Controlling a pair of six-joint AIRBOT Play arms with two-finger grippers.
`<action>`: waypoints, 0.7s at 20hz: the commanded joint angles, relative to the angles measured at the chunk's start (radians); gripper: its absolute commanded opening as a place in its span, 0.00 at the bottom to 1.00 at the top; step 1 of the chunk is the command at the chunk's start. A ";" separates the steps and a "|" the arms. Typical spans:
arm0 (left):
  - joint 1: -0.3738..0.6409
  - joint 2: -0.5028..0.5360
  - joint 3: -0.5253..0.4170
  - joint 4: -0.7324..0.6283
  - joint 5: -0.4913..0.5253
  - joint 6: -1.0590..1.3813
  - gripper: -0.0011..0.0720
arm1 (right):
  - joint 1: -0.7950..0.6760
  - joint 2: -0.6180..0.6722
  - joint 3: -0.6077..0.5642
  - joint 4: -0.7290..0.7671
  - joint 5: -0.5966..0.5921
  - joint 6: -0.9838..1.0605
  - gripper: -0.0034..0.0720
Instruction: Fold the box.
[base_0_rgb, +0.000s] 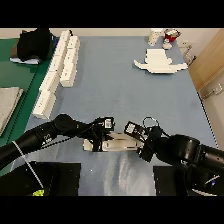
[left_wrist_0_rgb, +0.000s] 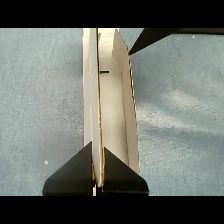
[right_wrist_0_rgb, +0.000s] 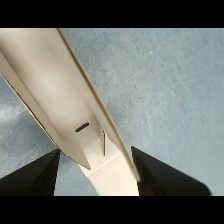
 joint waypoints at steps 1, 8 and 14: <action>0.000 0.000 0.000 0.000 0.000 0.000 0.03 | -0.132 0.001 -0.001 0.153 0.055 -0.282 0.94; 0.000 0.000 0.000 0.000 0.000 0.000 0.03 | -0.541 -0.003 -0.069 0.822 0.077 -1.249 0.94; 0.000 0.000 0.000 0.000 0.000 0.000 0.03 | -0.627 -0.087 -0.080 0.954 0.029 -1.453 1.00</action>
